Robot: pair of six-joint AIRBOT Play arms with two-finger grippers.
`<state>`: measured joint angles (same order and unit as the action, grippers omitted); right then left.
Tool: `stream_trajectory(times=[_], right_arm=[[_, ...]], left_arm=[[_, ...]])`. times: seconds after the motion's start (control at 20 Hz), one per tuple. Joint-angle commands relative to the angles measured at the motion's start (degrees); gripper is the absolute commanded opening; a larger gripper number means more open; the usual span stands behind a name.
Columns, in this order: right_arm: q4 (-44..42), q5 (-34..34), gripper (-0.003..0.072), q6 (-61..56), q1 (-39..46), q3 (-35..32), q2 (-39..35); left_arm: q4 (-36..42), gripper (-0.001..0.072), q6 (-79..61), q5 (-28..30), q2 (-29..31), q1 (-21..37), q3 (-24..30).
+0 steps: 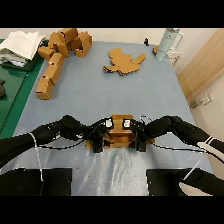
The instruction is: Fold the box.
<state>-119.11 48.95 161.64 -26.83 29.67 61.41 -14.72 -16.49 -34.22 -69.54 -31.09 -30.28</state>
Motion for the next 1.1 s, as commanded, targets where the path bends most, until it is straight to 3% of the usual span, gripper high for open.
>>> stream_trajectory(times=[0.0,0.2,0.25,0.3,0.35,0.5,0.6,0.85,1.05], right_arm=[[0.0,0.0,0.0468,0.0,0.0,0.0,0.0],[0.0,0.0,0.0468,0.0,0.0,0.0,0.0],[0.0,0.0,0.0468,0.0,0.0,0.0,0.0],[0.0,0.0,0.0468,0.0,0.0,0.0,0.0],[0.0,0.0,0.0468,0.0,0.0,0.0,0.0],[0.0,0.0,0.0468,0.0,0.0,0.0,0.0],[0.0,0.0,0.0468,0.0,0.0,0.0,0.0],[0.0,0.0,0.0468,0.0,0.0,0.0,0.0],[0.0,0.0,0.0468,0.0,0.0,0.0,0.0]], left_arm=[[0.6,0.05,0.0,0.2,-0.4,-0.3,0.0],[0.6,0.0496,0.1,0.3,-0.4,-0.3,0.0],[0.5,0.0332,1.2,0.7,-0.3,-0.3,0.0],[-0.4,0.0061,2.3,0.8,0.0,-0.2,0.0],[-3.2,0.0014,4.5,0.7,1.0,0.1,0.0],[-15.0,0.0014,21.1,-0.3,7.1,1.3,0.0],[-24.3,0.0014,36.4,-4.1,12.2,2.6,0.0],[-52.2,0.0014,102.1,-13.0,21.9,10.4,0.3],[-52.8,0.0014,115.3,-12.9,22.4,13.6,4.4]])
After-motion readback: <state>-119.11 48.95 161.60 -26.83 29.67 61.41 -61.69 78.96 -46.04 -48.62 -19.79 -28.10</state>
